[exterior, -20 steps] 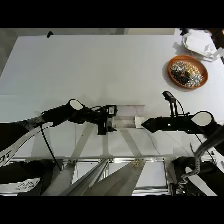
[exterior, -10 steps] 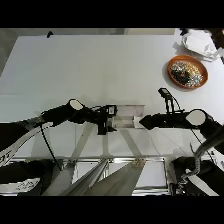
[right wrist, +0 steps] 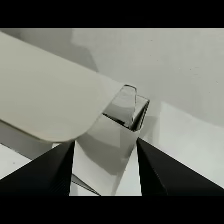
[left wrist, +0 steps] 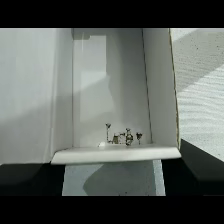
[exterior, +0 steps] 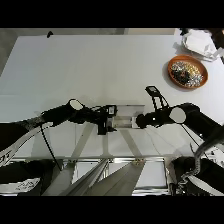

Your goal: Fold the box and place the chain.

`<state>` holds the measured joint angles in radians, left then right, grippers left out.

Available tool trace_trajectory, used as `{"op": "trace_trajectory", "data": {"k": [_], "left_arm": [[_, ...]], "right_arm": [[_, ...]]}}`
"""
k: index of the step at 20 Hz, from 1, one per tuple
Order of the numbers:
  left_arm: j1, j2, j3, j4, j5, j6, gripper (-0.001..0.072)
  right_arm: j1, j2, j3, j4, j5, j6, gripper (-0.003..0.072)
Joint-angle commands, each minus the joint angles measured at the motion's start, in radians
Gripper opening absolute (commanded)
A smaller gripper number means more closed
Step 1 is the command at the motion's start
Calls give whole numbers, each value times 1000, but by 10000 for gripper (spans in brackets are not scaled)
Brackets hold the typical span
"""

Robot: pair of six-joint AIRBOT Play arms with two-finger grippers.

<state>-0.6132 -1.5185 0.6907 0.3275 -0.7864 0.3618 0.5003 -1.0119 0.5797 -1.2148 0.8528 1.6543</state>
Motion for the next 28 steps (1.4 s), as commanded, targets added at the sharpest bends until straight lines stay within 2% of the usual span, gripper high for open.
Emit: {"op": "trace_trajectory", "data": {"k": [1,3,7,14,17,21,23,24,26,27,28], "left_arm": [[0,0,0,0,0,0,371],[0,0,0,0,0,0,371],[0,0,0,0,0,0,371],[0,0,0,0,0,0,371],[1,0,0,0,0,0,371],[0,0,0,0,0,0,371],[0,0,0,0,0,0,371],[0,0,0,0,0,0,371],[0,0,0,0,0,0,371],[0,0,0,0,0,0,371],[1,0,0,0,0,1,371]], "right_arm": [[56,-36,29,-72,23,112,433],[85,-80,35,-93,23,165,449],[122,-137,71,-238,31,350,452],[192,-245,141,-277,100,447,437],[210,-278,175,-304,125,468,348],[210,-278,181,-315,180,466,113],[210,-278,181,-319,185,466,36],[210,-278,181,-319,182,466,22],[210,-278,181,-319,177,466,22],[210,-278,180,-319,173,466,85],[210,-278,180,-319,168,466,195]]}}
